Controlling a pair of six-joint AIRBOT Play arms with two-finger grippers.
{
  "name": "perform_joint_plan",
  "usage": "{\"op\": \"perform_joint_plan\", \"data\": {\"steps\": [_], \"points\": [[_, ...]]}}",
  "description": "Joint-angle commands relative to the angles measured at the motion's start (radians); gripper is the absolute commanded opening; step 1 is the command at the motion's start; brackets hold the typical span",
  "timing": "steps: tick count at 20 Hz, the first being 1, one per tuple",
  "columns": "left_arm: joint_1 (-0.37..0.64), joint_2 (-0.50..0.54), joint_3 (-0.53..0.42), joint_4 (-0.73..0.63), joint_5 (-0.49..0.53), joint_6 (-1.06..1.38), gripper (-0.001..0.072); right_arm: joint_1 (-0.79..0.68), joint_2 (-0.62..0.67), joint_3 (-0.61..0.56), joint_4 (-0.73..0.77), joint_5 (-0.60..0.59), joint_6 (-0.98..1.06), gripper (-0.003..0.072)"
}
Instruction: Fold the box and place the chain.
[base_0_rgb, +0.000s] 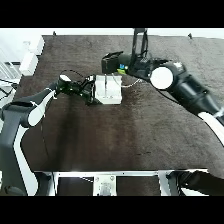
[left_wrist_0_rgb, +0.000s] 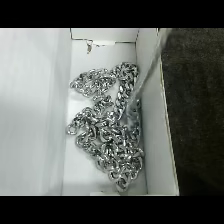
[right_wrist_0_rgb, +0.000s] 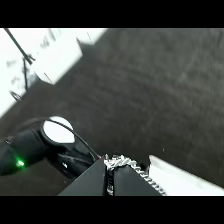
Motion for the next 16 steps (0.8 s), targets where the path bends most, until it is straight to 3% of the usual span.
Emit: {"op": "perform_joint_plan", "data": {"steps": [1,12,13,14,15,16], "points": [[0.001,0.000,0.000,0.000,0.000,0.000,0.0395,0.001,-0.102,0.000,0.002,-0.021,0.033,0.0007],[0.001,0.000,0.000,0.000,0.000,0.000,0.0395,-0.011,-0.332,-0.116,0.001,-0.130,0.084,0.0015],[0.001,0.001,0.000,0.000,0.000,0.000,0.0395,-0.023,-0.330,-0.117,0.001,-0.127,0.084,0.0179],[0.001,0.000,0.000,0.000,0.000,0.000,0.0396,-0.037,-0.314,-0.116,0.000,-0.119,0.084,0.0390],[0.001,0.001,0.000,0.000,0.000,0.000,0.0395,-0.054,-0.289,-0.116,-0.003,-0.106,0.079,0.0439],[0.001,0.000,0.000,0.000,0.000,0.000,0.0395,-0.075,-0.255,-0.117,-0.010,-0.088,0.057,0.0431]]}}
